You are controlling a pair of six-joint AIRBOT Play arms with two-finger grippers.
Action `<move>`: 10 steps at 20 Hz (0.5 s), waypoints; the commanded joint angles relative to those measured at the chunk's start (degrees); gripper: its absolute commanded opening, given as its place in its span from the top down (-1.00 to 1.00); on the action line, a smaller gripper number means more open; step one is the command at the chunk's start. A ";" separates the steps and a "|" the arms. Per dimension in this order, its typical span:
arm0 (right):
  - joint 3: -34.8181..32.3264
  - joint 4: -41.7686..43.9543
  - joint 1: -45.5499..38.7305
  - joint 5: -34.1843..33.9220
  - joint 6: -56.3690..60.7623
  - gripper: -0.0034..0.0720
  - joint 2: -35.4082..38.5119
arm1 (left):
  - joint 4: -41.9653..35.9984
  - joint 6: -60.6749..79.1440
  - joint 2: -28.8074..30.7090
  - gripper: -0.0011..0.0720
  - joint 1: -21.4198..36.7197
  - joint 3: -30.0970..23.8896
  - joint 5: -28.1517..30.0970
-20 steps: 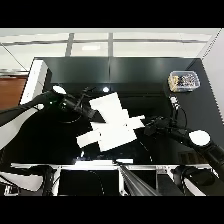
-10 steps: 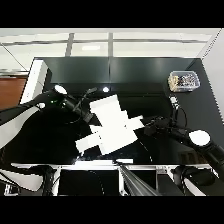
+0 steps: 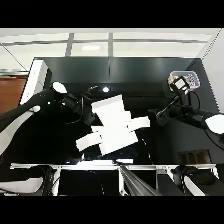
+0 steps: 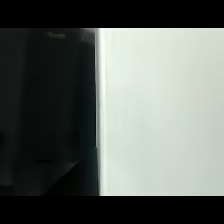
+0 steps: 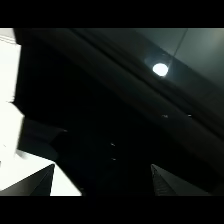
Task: Fold the box and place the chain.
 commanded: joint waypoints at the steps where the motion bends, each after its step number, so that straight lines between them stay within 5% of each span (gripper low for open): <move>1: 1.46 -3.82 0.15 4.35 -10.05 -0.96 -0.13 | 4.55 6.49 9.79 0.91 -5.84 -4.22 18.38; 4: -1.90 -1.86 3.02 4.39 -16.65 -0.96 -0.79 | 4.74 27.78 11.28 0.90 -10.86 -4.92 28.83; 10: -7.02 -1.79 3.72 6.88 -20.72 -0.96 -2.01 | 4.70 30.51 4.39 0.90 -11.45 -4.92 26.32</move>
